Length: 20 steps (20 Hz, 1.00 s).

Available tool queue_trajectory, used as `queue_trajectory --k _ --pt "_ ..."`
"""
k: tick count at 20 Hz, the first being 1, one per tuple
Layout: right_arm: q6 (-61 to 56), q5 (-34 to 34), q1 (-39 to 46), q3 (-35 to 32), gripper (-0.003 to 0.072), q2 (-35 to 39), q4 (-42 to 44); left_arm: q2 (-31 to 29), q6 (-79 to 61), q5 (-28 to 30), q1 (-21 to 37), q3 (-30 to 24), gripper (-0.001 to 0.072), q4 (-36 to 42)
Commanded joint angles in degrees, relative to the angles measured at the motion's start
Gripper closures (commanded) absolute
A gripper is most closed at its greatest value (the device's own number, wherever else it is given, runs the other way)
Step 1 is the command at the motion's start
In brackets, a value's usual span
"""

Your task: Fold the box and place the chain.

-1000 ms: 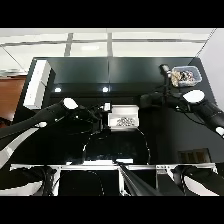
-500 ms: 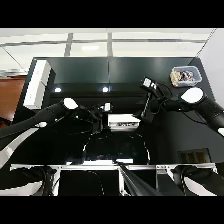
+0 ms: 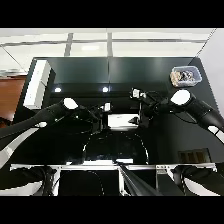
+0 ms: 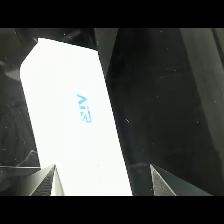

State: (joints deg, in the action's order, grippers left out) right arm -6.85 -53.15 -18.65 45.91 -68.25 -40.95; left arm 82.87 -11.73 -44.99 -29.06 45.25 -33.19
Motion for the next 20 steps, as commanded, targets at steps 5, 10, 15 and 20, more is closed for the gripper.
queue_trajectory --k 5,10,15,20 --pt "2.60 -2.67 -0.39 0.09 -0.0033 -0.55 -0.31 0.04 0.00 0.00 0.00 0.02 0.0309 -0.02" --pt "2.38 -2.38 -0.39 0.09 0.0476 -0.52 -1.11 0.04 -0.02 0.00 0.00 0.02 0.0309 -0.02" --pt "2.32 -4.87 -0.39 0.07 0.0494 -0.52 -1.16 0.04 -0.02 0.00 0.00 0.02 0.0309 -0.02" --pt "1.25 -5.42 -0.39 0.07 0.0492 -0.52 -2.21 0.04 0.00 0.00 0.00 0.02 0.0309 -0.02"
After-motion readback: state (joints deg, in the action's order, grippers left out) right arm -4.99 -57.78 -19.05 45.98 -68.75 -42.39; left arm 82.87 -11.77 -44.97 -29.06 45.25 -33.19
